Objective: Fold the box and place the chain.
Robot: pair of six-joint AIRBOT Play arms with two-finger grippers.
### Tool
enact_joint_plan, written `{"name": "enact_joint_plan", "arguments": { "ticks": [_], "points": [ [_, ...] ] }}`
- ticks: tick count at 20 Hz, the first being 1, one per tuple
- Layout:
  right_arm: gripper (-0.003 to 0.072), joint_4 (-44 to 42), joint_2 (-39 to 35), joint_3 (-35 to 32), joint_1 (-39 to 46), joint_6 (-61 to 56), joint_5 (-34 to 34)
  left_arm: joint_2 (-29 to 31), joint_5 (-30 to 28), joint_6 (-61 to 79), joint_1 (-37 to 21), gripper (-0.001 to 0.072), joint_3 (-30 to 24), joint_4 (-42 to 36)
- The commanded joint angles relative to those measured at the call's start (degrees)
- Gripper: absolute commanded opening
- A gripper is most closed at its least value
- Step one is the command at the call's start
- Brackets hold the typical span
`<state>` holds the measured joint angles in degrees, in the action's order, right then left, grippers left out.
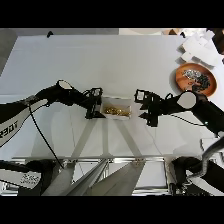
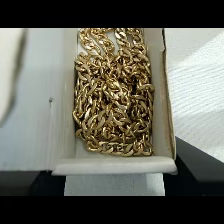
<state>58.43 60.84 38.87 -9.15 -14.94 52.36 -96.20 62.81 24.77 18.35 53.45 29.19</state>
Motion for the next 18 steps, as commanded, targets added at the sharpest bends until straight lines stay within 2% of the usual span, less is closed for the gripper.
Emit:
{"name": "enact_joint_plan", "arguments": {
  "ticks": [1,7,11,14,16,18],
  "points": [
    [0.0340,-5.88,4.22,-1.18,1.29,11.58,-5.22,0.02,0.00,0.00,-0.04,0.0277,0.00,0.00],
    [0.0339,-14.67,12.31,-1.18,1.29,20.44,-7.15,0.02,-0.02,0.02,-0.04,0.0277,0.00,0.00],
    [0.0334,-20.24,13.88,-1.18,1.25,26.25,-6.99,0.02,0.00,0.00,-0.04,0.0277,0.00,0.00],
    [0.0192,-20.31,13.88,-1.18,1.25,27.08,-7.02,0.02,0.00,0.02,-0.04,0.0277,0.00,0.00],
    [0.0183,-20.31,13.88,-1.18,1.25,27.08,-7.02,0.02,-0.02,0.02,-0.04,0.0277,0.00,0.02],
    [0.0086,-20.28,13.88,-1.18,1.25,27.08,-7.02,0.02,0.00,0.02,-0.04,0.0277,0.00,0.00]
  ]
}}
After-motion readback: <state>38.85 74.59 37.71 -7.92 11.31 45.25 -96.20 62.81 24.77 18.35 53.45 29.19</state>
